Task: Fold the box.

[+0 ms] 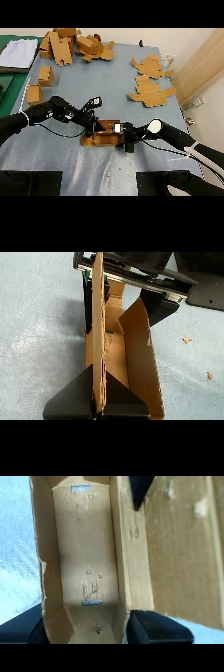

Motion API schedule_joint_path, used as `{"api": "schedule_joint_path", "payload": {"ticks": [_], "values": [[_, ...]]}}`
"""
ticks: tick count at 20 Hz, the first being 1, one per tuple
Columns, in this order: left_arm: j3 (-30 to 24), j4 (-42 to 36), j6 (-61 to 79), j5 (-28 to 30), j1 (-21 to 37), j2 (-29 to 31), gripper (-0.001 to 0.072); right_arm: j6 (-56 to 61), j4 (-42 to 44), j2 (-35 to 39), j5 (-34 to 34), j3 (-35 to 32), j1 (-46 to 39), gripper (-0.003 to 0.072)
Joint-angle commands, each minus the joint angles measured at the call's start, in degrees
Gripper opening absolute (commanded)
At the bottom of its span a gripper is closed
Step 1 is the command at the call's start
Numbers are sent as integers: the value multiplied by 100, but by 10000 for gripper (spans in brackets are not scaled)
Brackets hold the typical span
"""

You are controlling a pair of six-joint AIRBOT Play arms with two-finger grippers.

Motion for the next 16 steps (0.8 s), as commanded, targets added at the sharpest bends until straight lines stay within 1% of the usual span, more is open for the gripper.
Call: {"api": "schedule_joint_path", "payload": {"ticks": [1,5,6,7,8,16], "values": [[2,0,0,0,-2,-2,10,2,2,-46,-24,2,20,588],[2,0,0,-2,-2,-2,10,2,2,-44,-24,2,20,586],[2,0,0,-2,-2,-2,10,2,2,-44,-24,2,20,565],[2,0,0,-2,-2,-2,10,2,2,-44,-24,2,20,492],[2,0,0,-2,-2,-2,10,2,2,-44,-24,2,20,458],[2,0,-4,9,0,-2,10,2,0,-44,-24,2,20,458]]}}
